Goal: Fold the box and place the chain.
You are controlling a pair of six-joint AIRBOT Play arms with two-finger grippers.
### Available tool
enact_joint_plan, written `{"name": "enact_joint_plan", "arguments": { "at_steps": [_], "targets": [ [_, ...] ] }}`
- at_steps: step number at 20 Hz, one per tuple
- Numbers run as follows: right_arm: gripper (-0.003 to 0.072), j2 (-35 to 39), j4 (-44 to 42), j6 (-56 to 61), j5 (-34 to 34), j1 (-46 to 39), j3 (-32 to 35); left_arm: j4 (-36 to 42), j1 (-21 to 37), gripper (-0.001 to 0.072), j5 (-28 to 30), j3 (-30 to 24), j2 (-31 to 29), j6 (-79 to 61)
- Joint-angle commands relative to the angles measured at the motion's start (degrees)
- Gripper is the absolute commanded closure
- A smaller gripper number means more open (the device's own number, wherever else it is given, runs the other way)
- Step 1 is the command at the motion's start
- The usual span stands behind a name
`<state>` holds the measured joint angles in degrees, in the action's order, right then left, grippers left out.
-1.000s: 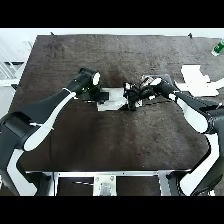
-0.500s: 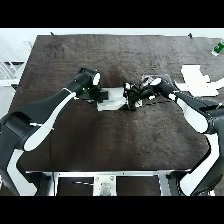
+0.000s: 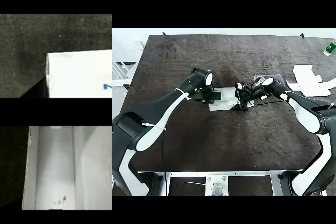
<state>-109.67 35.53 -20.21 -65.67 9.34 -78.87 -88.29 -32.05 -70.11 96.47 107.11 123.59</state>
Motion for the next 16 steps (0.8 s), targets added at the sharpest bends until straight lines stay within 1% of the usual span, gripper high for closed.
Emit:
{"name": "enact_joint_plan", "arguments": {
  "at_steps": [1, 5, 6, 7, 8, 9, 11, 14, 16],
  "targets": [
    [0.0112, 0.0, 0.0, 0.0, 0.0, 0.0, 0.0, 0.3, 0.0, 0.0690, -0.2, 0.1, 0.0, -0.6],
    [0.0113, 0.0, 0.0, 0.0, 0.0, 0.0, 0.0, 0.8, 0.0, 0.0688, 0.2, 0.1, 0.0, -0.6],
    [0.0113, 0.0, 0.0, 0.0, 0.0, 0.0, 0.0, 0.9, 0.0, 0.0591, 0.5, 0.1, 0.0, -0.6],
    [0.0113, 0.0, 0.0, 0.0, 0.0, 0.0, 0.0, 1.7, 0.0, 0.0476, 0.8, 0.1, 0.0, -0.6],
    [0.0113, 0.0, 0.0, 0.0, 0.0, 0.0, 0.0, 1.8, 0.0, 0.0453, 1.2, 0.1, -0.2, -0.7],
    [0.0113, 0.0, 0.0, 0.0, 0.0, 0.0, 0.0, 1.7, 0.0, 0.0451, 1.4, 0.1, -0.5, -0.7],
    [0.0113, 0.0, 0.0, 0.0, 0.0, 0.0, 0.0, 1.6, 0.0, 0.0335, 0.2, 1.1, -0.7, -1.3],
    [0.0113, 0.0, 0.0, 0.0, 0.0, 0.0, 0.0, 1.4, 0.0, 0.0335, -3.5, 3.9, -0.7, -3.7],
    [0.0113, 0.0, 0.0, 0.0, 0.0, 0.0, 0.0, 1.2, 0.0, 0.0334, -5.6, 4.5, -1.4, -4.1]
  ]
}}
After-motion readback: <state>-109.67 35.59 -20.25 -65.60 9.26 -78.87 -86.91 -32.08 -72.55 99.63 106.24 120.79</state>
